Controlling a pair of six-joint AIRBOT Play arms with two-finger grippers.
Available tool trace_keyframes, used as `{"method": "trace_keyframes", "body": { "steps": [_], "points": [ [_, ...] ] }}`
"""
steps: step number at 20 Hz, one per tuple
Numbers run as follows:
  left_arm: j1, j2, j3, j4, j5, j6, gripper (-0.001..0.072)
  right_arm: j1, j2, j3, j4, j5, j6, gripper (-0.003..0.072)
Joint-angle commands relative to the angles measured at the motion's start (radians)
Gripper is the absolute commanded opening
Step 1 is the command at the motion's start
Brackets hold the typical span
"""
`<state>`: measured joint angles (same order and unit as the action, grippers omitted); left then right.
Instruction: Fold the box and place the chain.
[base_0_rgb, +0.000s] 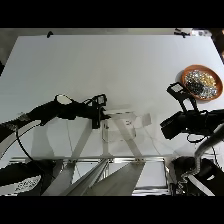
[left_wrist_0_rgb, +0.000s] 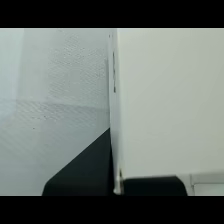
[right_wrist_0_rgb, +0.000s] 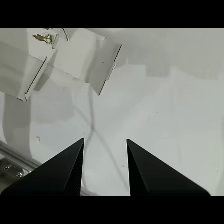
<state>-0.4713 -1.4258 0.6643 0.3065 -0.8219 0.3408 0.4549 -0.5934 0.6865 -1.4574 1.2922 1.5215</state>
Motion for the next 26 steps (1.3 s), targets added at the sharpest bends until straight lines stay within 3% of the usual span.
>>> {"method": "trace_keyframes", "body": {
  "steps": [1, 11, 13, 16, 20, 26],
  "points": [
    [-0.003, -0.003, 0.000, -0.083, 0.025, 0.112, 0.0003, 0.000, 0.001, 0.000, 0.003, -0.020, 0.001, 0.0299],
    [-0.003, -0.095, 0.050, -0.099, -0.016, 0.155, 0.0001, 0.000, 0.001, 0.000, 0.003, -0.059, 0.000, 0.0298],
    [-0.003, -0.111, 0.110, 0.014, -0.027, 0.071, 0.0000, 0.000, 0.001, 0.000, 0.003, -0.060, 0.000, 0.0298],
    [-0.003, -0.150, 0.209, 0.194, -0.126, -0.035, 0.0000, 0.000, 0.001, 0.000, 0.003, -0.060, 0.000, 0.0298],
    [-0.003, -0.185, 0.240, 0.109, -0.147, 0.013, 0.0002, 0.000, 0.001, 0.000, 0.003, -0.060, 0.000, 0.0298],
    [-0.003, -0.194, 0.239, 0.114, -0.117, 0.021, 0.0004, 0.000, 0.001, 0.000, 0.003, -0.060, 0.000, 0.0298]
  ]
}}
